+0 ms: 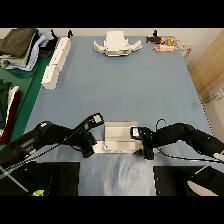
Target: Fold the box.
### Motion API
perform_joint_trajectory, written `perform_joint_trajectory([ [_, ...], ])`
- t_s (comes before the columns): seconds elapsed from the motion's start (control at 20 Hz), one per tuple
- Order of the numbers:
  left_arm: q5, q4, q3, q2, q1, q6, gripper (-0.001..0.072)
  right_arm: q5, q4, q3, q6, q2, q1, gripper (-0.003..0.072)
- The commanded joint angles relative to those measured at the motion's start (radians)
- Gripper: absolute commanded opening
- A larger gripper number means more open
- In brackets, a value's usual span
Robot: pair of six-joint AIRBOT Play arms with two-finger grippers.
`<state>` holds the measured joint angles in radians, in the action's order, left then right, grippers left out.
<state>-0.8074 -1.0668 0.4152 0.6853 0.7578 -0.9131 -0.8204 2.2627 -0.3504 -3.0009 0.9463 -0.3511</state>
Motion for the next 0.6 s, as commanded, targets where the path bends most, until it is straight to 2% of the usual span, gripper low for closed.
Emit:
perform_joint_trajectory([
  [0.0,-0.118,-0.301,0.013,-0.18,0.001,-0.393,0.0043,0.0,0.0,0.0,0.0,0.0,0.0,0.0502],
  [0.1,-0.158,-0.42,0.013,-0.253,0.0,-0.581,0.0043,0.0,0.0,0.0,0.0,0.0,0.0,0.0501],
  [0.2,-0.246,-0.492,0.012,-0.276,-0.015,-0.741,0.0043,0.0,0.0,0.0,0.0,0.0,0.0,0.0502],
  [0.35,-0.293,-0.448,-0.023,-0.245,-0.067,-0.769,0.0043,0.0,0.0,0.0,0.0,0.0,0.0,0.0502],
  [0.55,-0.211,-0.293,-0.056,-0.143,-0.088,-0.713,0.0042,0.0,0.0,0.0,0.0,0.0,0.0,0.0502],
])
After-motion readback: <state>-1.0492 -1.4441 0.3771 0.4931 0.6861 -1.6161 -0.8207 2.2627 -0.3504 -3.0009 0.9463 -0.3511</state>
